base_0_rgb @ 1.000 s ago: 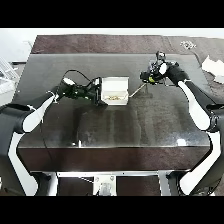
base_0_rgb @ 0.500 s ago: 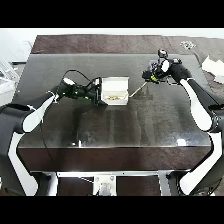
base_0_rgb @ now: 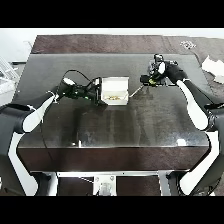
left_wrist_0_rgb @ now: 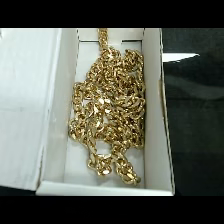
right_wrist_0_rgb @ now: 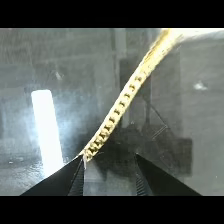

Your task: Fold the box and place the chain.

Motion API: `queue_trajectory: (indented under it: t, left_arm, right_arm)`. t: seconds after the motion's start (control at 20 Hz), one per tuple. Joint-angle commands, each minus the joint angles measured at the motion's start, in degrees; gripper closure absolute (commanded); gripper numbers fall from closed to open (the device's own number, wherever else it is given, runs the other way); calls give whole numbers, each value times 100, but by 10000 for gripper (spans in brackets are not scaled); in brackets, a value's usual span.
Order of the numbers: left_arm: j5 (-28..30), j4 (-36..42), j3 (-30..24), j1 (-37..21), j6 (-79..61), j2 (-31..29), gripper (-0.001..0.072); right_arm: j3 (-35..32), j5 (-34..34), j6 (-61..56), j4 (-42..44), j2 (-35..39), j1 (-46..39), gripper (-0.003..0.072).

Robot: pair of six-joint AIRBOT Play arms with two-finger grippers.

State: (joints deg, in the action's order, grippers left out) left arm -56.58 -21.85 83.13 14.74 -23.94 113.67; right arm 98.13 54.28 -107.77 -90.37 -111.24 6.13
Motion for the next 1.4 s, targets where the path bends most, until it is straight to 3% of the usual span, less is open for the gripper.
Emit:
queue_trajectory:
  t: [0.0, 0.05, 0.2, 0.25, 0.55, 0.9, 1.2, 1.35]
  left_arm:
    - [-2, 0, 2, -2, -4, -4, 222]
    - [-2, 0, 2, -2, -4, -4, 222]
    - [-2, 0, 2, -2, -4, -4, 222]
    - [-2, 0, 2, -2, -4, -4, 222]
    - [-2, 0, 2, -2, -4, -4, 222]
    - [-2, 0, 2, -2, -4, -4, 222]
    - [0, 0, 2, -2, -4, -4, 222]
    - [-2, 0, 2, -2, -4, -4, 222]
  right_arm:
    - [2, 87, 35, 13, -72, 101, 452]
    - [2, 107, 35, 13, -79, 116, 564]
    - [2, 140, 50, 13, -79, 116, 584]
    - [2, 140, 63, 15, -79, 116, 668]
    - [111, 267, 197, 11, -9, 118, 673]
    - [168, -68, 26, -378, 673, 105, 673]
    - [168, 131, 203, -382, 1290, 503, 675]
    - [166, 584, 267, -529, 1759, 883, 674]
